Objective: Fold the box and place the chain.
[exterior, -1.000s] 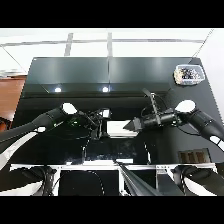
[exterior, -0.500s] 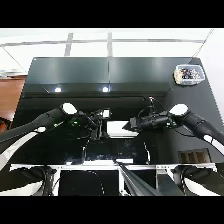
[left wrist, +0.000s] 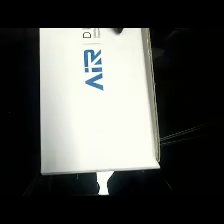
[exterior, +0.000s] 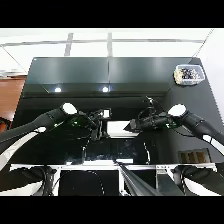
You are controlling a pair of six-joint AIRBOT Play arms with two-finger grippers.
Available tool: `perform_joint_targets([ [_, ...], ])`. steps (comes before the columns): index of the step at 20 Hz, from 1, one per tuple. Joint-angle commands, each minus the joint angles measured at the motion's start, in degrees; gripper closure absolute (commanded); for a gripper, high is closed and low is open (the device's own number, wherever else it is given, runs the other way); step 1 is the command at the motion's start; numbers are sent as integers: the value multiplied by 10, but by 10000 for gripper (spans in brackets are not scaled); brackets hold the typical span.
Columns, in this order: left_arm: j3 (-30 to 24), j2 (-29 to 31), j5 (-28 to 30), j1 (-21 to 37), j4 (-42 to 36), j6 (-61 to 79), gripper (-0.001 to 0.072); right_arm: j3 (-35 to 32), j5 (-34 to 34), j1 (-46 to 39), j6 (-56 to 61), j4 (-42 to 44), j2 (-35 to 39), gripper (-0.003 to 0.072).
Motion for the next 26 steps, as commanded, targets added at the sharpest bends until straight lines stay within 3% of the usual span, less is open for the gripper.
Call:
perform_joint_targets([
  [1, 0, 0, -1, 0, 0, -1, 357, 0, -10, 0, 0, -18, -3, 677],
  [6, 0, 0, -1, 0, 0, -1, 366, 40, 48, -2, -34, -34, 0, 677],
  [8, 0, 0, 0, 2, 0, -1, 483, 92, 99, -13, -34, -77, 11, 677],
  [9, 0, 0, 3, 3, 0, -2, 483, 120, 123, -26, -33, -100, 21, 677],
  [10, 0, 1, 11, 5, 0, -10, 459, 141, 138, -41, -28, -118, 32, 677],
  [11, 0, 4, 28, 5, 0, -22, 387, 158, 144, -61, -18, -135, 45, 677],
  [13, 0, 20, 50, 6, 1, -34, 358, 168, 148, -109, -5, -152, 73, 677],
  [14, 0, 30, 50, 9, 3, -34, 305, 168, 157, -136, -3, -159, 85, 677],
  [16, 0, 58, 44, 18, 21, -38, -8, 168, 190, -191, -1, -177, 104, 677],
  [19, 0, 116, 31, 28, 96, -83, -5, 168, 237, -273, -1, -206, 126, 677],
  [22, 3, 157, 24, 19, 54, -99, -1, 168, 241, -325, -1, -208, 140, 677],
  [26, 63, 100, 66, -59, 14, -139, 2, 167, 217, -329, -1, -199, 140, 677],
])
